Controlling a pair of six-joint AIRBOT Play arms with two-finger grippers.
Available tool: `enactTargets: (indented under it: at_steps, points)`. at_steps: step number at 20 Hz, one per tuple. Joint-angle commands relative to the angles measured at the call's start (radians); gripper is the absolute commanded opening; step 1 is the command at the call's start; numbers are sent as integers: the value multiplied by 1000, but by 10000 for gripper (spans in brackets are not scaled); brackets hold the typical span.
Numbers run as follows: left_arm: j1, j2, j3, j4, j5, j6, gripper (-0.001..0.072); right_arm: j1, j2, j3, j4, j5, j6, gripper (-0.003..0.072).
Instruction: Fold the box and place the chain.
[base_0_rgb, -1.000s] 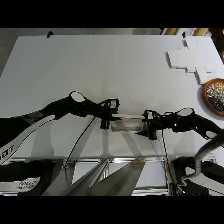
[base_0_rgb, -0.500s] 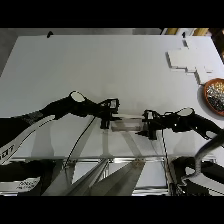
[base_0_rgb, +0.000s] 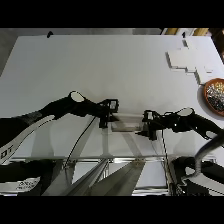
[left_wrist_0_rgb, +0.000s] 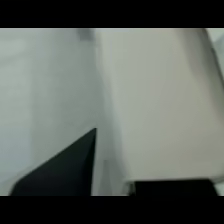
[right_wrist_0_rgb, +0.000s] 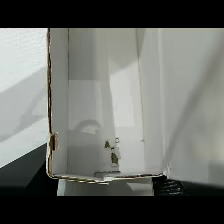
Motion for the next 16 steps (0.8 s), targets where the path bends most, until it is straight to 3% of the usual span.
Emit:
enactTargets:
  at_steps: [1, 2, 3, 6, 10, 12, 14, 16]
  points:
    - [2, 27, 0, 3, -5, -1, 427, 0, 0, 0, 3, 0, 5, 337]
    - [6, 35, 0, 6, -7, -4, 520, 0, 0, 0, 3, 0, 5, 337]
    - [10, 46, 0, 14, -6, -11, 566, 0, 0, 0, 3, 0, 5, 337]
    - [40, 83, 0, 111, -11, -138, 576, 0, 0, 0, 3, 0, 5, 337]
    - [111, 143, 0, 343, -48, -455, 549, 0, 0, 0, 3, 0, 5, 337]
    - [147, 191, 0, 417, -133, -526, 324, 0, 0, 0, 3, 0, 5, 337]
    - [164, 245, 0, 459, -229, -535, 8, 0, 0, 0, 3, 0, 5, 337]
    - [150, 306, 0, 475, -282, -552, 6, 0, 0, 0, 3, 0, 5, 337]
